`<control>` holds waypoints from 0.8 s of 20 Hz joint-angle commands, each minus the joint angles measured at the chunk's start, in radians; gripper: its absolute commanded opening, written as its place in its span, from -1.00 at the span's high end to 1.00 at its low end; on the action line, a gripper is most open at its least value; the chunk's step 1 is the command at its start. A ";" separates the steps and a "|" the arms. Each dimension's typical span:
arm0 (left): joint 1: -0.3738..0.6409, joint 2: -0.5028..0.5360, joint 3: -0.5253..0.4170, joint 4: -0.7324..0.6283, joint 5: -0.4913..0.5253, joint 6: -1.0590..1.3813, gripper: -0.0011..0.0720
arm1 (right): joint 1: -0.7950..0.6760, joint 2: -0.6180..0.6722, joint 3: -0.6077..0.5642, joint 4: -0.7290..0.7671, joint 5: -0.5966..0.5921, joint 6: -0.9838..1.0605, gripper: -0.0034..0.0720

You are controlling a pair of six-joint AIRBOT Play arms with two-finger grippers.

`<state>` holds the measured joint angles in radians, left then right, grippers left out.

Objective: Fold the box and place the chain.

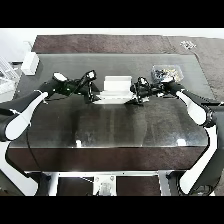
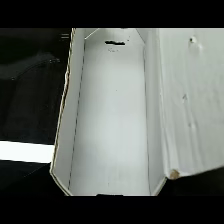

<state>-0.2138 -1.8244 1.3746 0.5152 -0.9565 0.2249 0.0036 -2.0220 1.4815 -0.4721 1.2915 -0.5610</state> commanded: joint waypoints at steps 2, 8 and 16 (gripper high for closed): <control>-0.004 -0.003 0.001 0.007 0.003 0.004 -0.46 | -0.001 0.000 0.000 0.000 0.000 0.000 -0.63; -0.014 -0.016 0.001 0.011 -0.004 0.005 -0.46 | -0.001 0.000 0.000 0.000 0.000 0.000 -0.63; -0.019 -0.016 0.001 0.001 0.007 0.020 0.00 | -0.001 0.000 0.000 0.000 0.000 0.000 -0.63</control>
<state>-0.2298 -1.8393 1.3746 0.5236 -0.9539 0.2375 0.0032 -2.0220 1.4815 -0.4717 1.2915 -0.5606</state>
